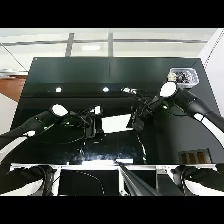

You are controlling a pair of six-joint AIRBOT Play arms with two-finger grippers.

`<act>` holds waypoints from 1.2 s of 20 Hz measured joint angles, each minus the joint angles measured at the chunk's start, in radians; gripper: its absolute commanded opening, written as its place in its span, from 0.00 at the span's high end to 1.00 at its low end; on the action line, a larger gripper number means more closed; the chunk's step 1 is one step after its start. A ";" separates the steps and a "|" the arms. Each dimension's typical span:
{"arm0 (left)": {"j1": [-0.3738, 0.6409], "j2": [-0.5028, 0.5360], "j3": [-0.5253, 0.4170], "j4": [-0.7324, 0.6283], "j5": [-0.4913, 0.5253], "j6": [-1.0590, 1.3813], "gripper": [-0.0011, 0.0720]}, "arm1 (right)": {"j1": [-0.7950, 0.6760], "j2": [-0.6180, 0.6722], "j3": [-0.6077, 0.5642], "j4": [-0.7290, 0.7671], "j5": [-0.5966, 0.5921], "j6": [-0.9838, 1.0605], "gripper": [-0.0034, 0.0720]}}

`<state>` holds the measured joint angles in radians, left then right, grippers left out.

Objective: Fold the box and place the chain.

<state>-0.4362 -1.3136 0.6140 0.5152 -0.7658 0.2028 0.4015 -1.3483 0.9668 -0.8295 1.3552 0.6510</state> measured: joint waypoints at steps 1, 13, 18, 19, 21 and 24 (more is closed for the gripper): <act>0.000 0.000 0.000 0.000 0.000 0.000 0.35 | 0.000 0.000 0.000 0.002 0.018 0.011 0.93; 0.000 0.000 0.000 0.000 0.000 0.000 0.35 | 0.002 -0.006 0.000 -0.035 -0.055 0.110 0.93; 0.000 0.000 0.000 0.000 0.003 -0.003 0.35 | 0.008 -0.025 0.000 -0.039 -0.110 0.118 0.93; 0.000 0.000 0.000 0.000 0.004 -0.003 0.35 | 0.010 -0.027 0.000 -0.039 -0.122 0.120 0.93; 0.000 0.000 0.000 0.000 0.006 -0.003 0.35 | 0.010 -0.030 0.000 -0.038 -0.139 0.120 0.93; 0.000 0.000 0.000 0.000 0.006 -0.003 0.35 | 0.011 -0.031 0.000 -0.037 -0.156 0.120 0.93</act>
